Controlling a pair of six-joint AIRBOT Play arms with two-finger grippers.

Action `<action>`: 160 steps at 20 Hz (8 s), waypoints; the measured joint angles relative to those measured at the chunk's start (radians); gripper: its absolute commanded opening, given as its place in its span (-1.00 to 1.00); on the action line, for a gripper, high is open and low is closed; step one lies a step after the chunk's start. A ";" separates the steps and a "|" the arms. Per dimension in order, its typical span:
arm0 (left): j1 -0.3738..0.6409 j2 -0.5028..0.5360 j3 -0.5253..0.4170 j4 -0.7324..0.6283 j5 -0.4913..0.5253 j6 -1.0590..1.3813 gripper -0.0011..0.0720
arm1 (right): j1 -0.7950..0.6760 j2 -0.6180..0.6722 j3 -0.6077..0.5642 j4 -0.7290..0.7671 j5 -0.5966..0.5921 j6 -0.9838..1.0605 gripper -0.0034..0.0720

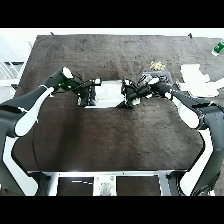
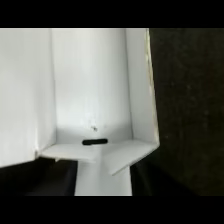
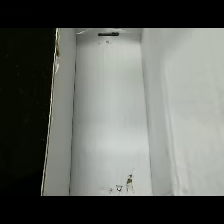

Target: Fold the box and place the chain.

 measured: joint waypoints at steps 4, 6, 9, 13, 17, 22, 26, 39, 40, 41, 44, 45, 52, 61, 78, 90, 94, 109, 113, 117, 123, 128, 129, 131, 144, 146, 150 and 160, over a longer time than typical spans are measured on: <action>0.000 0.000 0.000 -0.037 -0.003 0.006 0.03 | 0.000 0.000 0.000 0.000 0.000 0.000 0.62; 0.000 0.000 -0.002 -0.059 -0.004 0.020 0.02 | 0.000 0.000 0.000 0.000 0.001 0.000 0.62; 0.000 0.000 -0.004 -0.113 -0.002 0.053 -0.01 | 0.000 0.000 0.000 -0.001 0.002 -0.001 0.62; -0.001 0.000 -0.005 -0.161 0.003 0.076 -0.01 | 0.000 0.000 0.000 0.000 0.001 0.000 0.62; -0.001 0.000 -0.007 -0.179 0.004 0.083 -0.01 | 0.000 0.000 0.000 0.000 0.000 0.000 0.62; -0.001 0.000 -0.008 -0.184 0.003 0.087 0.05 | 0.000 0.000 0.000 0.000 0.000 0.000 0.62; -0.001 0.000 -0.008 -0.183 0.010 0.094 0.51 | 0.000 0.000 0.000 0.001 0.001 0.001 0.62; -0.001 0.000 -0.008 -0.182 0.016 0.102 -0.66 | 0.000 0.000 0.000 0.000 -0.001 0.000 0.62; -0.001 0.000 -0.008 -0.183 0.011 0.109 -0.68 | 0.000 0.000 0.000 0.000 -0.001 0.000 0.62; -0.001 0.001 -0.007 -0.183 0.004 0.116 -0.92 | 0.000 0.000 0.000 0.000 -0.001 0.000 0.62; 0.018 0.007 -0.002 -0.212 -0.031 0.149 -0.92 | 0.000 0.000 0.000 0.000 -0.001 0.000 0.62; 0.031 0.013 -0.001 -0.234 -0.048 0.161 -0.92 | 0.000 0.000 0.000 0.000 -0.001 0.000 0.62; 0.134 0.111 -0.006 -0.343 -0.142 0.126 -0.94 | 0.000 0.000 0.000 0.000 -0.001 0.000 0.62; 0.259 0.333 -0.305 -0.360 0.075 -0.368 -0.93 | 0.000 0.000 0.000 0.000 0.000 0.000 0.62; 0.390 0.291 -0.514 -0.284 0.130 -0.902 -0.93 | 0.000 0.000 0.000 0.000 0.000 0.000 0.62; 0.225 0.105 -0.331 -0.289 0.148 -1.042 -0.90 | 0.000 0.000 0.000 0.000 0.000 0.000 0.62; 0.199 0.075 -0.241 -0.294 0.109 -1.044 -0.42 | 0.000 0.000 0.000 0.000 0.000 0.000 0.62; 0.174 0.073 -0.173 -0.410 0.026 -0.943 0.31 | 0.000 0.000 0.000 0.000 0.000 0.000 0.62; 0.151 0.074 -0.173 -0.421 0.026 -0.973 0.31 | 0.000 0.000 0.000 0.000 0.000 0.000 0.62; 0.135 0.077 -0.172 -0.419 0.017 -0.996 0.31 | 0.000 0.000 0.000 0.000 0.000 0.000 0.62; 0.125 0.079 -0.165 -0.372 -0.022 -1.040 0.31 | 0.000 0.000 0.000 0.000 0.000 0.000 0.62; 0.088 0.079 -0.108 -0.268 -0.031 -1.129 0.12 | 0.000 0.000 0.000 0.000 0.000 0.000 0.62; 0.077 0.079 -0.092 -0.237 -0.031 -1.154 0.12 | 0.000 0.000 0.000 0.000 0.000 0.000 0.62; 0.060 0.079 -0.066 -0.191 -0.029 -1.197 0.12 | 0.000 0.000 0.000 0.000 0.000 0.000 0.62; -0.039 0.078 0.000 0.027 0.037 -1.452 0.11 | 0.000 0.000 0.000 0.000 0.000 0.000 0.62; -0.052 0.077 0.018 0.074 0.044 -1.490 0.12 | 0.000 0.000 0.000 0.000 0.000 0.000 0.62; -0.079 0.069 0.040 0.138 0.053 -1.554 0.12 | 0.000 0.000 0.000 0.000 0.000 0.000 0.62; -0.129 0.048 0.056 0.235 0.066 -1.677 0.11 | 0.000 0.000 0.000 0.000 0.000 0.000 0.62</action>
